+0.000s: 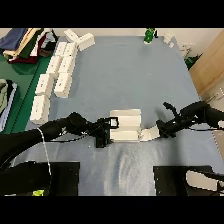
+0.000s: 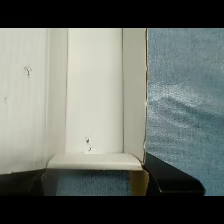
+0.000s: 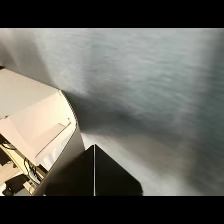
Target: Fold the box.
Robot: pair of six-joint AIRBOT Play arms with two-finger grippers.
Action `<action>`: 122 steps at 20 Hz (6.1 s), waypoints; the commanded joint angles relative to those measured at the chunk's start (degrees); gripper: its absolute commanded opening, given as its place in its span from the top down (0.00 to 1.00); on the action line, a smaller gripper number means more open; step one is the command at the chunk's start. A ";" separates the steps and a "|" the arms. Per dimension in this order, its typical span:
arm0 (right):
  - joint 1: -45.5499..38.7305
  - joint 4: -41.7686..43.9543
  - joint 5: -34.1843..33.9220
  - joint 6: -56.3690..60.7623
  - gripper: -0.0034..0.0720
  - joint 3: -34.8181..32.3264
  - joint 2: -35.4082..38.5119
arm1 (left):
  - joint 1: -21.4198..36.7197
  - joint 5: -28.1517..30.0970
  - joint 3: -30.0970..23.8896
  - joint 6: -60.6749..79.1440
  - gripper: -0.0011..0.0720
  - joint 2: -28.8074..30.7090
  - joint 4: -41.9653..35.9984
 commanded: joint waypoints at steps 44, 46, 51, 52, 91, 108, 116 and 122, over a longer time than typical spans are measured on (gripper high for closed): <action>48.33 -39.74 9.62 64.85 0.38 18.01 2.21 | 0.00 0.00 0.02 0.02 0.34 0.00 0.02; 49.20 -40.11 9.64 66.42 0.38 18.10 1.44 | 0.00 0.00 0.02 0.00 0.34 0.00 0.02; 51.93 -44.35 7.93 71.97 0.43 18.32 -1.46 | 0.02 0.00 0.02 0.02 0.34 0.00 0.02; 52.09 -46.14 7.45 73.13 0.44 18.32 -1.66 | 0.02 0.00 0.02 0.02 0.34 0.00 0.02; 11.78 -19.28 4.52 35.71 0.95 17.14 2.43 | 0.02 0.00 0.02 0.02 0.34 0.00 0.04; 18.95 4.11 -10.95 13.64 0.95 32.37 -14.80 | 0.02 0.00 0.02 0.00 0.34 0.00 0.02; 28.04 1.79 -2.21 0.66 0.95 25.35 -3.15 | 0.02 0.00 0.02 0.00 0.34 0.00 0.02; 32.50 1.75 15.65 -8.11 0.95 9.14 8.94 | 0.00 -0.02 0.02 0.02 0.34 0.00 0.02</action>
